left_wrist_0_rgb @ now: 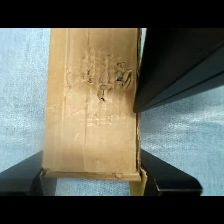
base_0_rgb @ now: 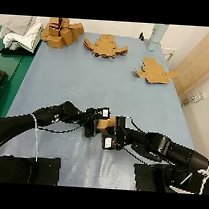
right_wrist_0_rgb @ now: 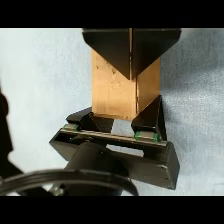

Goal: Fold the box.

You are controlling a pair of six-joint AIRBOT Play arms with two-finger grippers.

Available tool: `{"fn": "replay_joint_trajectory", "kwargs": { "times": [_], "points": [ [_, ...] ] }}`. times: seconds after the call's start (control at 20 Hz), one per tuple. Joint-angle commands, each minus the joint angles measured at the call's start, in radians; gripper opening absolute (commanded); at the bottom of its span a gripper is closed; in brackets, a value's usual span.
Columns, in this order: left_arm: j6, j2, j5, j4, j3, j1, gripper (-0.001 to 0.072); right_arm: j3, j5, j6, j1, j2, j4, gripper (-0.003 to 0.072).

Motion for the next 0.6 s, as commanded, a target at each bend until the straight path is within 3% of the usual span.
{"fn": "replay_joint_trajectory", "kwargs": {
  "times": [0.0,0.55],
  "points": [
    [0.000,0.000,0.000,0.000,0.000,0.000,0.0471,0.000,0.004,0.000,-0.006,0.007,-0.006,0.0004],
    [0.000,0.000,0.000,0.000,0.000,0.000,0.0470,0.000,-0.006,0.016,-0.011,-0.019,-0.006,0.0003]
  ]
}}
